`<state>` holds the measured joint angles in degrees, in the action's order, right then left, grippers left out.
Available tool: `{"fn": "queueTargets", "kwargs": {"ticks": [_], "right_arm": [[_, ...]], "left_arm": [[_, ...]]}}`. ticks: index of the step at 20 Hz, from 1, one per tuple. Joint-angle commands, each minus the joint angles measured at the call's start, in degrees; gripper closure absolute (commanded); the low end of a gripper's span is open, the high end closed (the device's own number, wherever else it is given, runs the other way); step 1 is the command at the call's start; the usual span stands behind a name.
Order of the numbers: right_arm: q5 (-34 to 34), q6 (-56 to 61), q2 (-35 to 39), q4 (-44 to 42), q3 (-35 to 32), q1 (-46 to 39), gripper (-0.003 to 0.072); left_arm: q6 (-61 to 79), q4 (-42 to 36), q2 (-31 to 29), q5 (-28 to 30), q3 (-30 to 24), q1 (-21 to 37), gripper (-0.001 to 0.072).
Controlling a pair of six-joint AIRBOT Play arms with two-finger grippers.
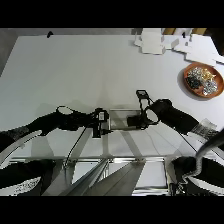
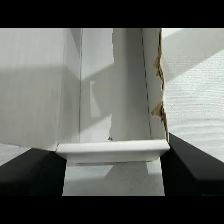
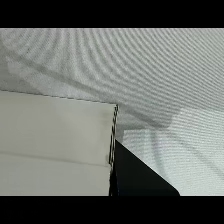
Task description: Fold the box and place the chain.
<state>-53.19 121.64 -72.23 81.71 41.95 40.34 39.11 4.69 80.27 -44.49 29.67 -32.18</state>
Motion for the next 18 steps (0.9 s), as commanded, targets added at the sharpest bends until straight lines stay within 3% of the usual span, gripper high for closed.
{"fn": "queueTargets", "kwargs": {"ticks": [1,2,4,10,14,18], "right_arm": [[0.3,-0.1,0.0,-0.3,0.1,0.1,0.0671],[0.3,-0.2,0.0,-0.3,0.1,0.1,0.0663],[0.3,-0.4,0.1,-0.3,0.1,0.1,0.0408],[-7.9,-10.1,9.9,5.1,0.5,-0.1,0.0413],[-16.1,-16.9,18.1,5.4,4.8,-3.6,0.0411],[-21.9,-25.7,19.0,4.3,12.0,-12.0,0.0376]], "left_arm": [[0.3,0.0,0.0,0.1,0.1,0.0,0.0612],[0.3,0.0,0.0,0.1,0.1,0.0,0.0612],[0.3,0.0,0.0,0.1,0.1,0.0,0.0612],[0.3,0.0,0.0,0.1,0.1,0.0,0.0612],[0.3,0.0,0.0,0.1,0.1,0.0,0.0612],[0.3,0.0,0.0,0.1,0.1,0.0,0.0612]]}}
